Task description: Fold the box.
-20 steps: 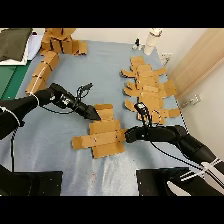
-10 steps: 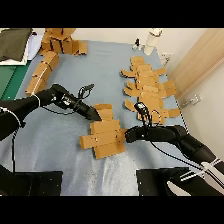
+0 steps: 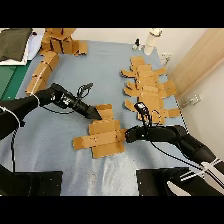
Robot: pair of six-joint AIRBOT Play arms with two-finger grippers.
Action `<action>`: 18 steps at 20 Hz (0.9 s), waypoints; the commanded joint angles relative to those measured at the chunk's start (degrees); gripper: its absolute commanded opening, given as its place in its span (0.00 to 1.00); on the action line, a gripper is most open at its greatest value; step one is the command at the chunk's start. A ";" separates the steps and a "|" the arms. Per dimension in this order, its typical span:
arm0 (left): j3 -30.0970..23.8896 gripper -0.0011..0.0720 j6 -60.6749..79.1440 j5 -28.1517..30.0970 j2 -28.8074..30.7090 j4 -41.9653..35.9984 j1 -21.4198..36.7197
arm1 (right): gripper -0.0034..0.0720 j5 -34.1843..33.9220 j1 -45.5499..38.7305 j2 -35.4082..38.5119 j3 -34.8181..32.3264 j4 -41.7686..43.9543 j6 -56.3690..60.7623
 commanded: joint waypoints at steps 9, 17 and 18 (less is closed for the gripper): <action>0.07 0.03 1.46 -2.16 0.09 -0.37 0.24 | 0.06 0.00 0.00 0.04 0.04 -0.04 1.36; -3.15 0.03 14.53 7.10 11.78 2.60 -5.09 | 0.67 -2.64 -0.07 2.23 8.76 -17.97 24.20; -4.63 0.03 15.63 9.20 13.09 3.32 -6.16 | 0.67 -3.21 -0.07 3.04 10.16 -20.68 27.19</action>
